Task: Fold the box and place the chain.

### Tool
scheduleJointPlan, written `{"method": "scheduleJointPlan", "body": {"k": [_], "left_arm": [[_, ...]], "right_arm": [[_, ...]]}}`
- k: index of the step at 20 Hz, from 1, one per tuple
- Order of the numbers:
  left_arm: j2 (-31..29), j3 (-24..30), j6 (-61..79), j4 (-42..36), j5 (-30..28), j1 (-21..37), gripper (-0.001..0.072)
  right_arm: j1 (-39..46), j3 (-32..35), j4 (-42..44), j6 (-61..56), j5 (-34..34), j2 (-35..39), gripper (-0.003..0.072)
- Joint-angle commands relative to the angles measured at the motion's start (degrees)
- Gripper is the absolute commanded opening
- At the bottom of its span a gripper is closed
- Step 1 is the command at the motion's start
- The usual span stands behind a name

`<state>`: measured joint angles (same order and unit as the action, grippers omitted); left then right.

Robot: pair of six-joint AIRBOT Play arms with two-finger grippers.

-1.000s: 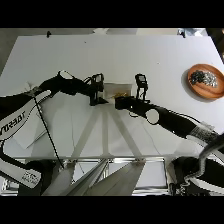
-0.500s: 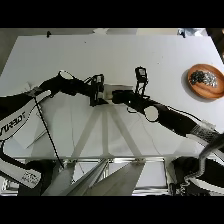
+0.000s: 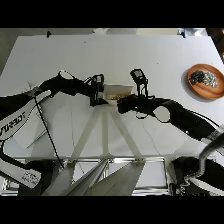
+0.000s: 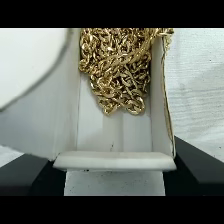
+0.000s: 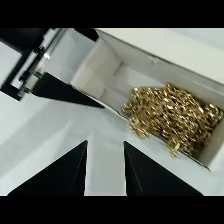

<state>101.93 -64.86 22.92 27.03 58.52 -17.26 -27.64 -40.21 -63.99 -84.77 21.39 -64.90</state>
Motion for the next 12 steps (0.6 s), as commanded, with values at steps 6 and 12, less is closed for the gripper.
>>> {"method": "scheduleJointPlan", "body": {"k": [6, 12], "left_arm": [[0.0, 0.0, 0.0, 0.0, 0.0, 0.0, 0.0326], [0.0, 0.0, 0.0, 0.0, 0.0, 0.0, 0.0326]], "right_arm": [[2.0, 0.1, 1.4, 0.0, -0.8, -9.8, 0.0231], [2.0, 0.0, 4.9, 0.0, -7.0, -11.3, 0.0169]]}}
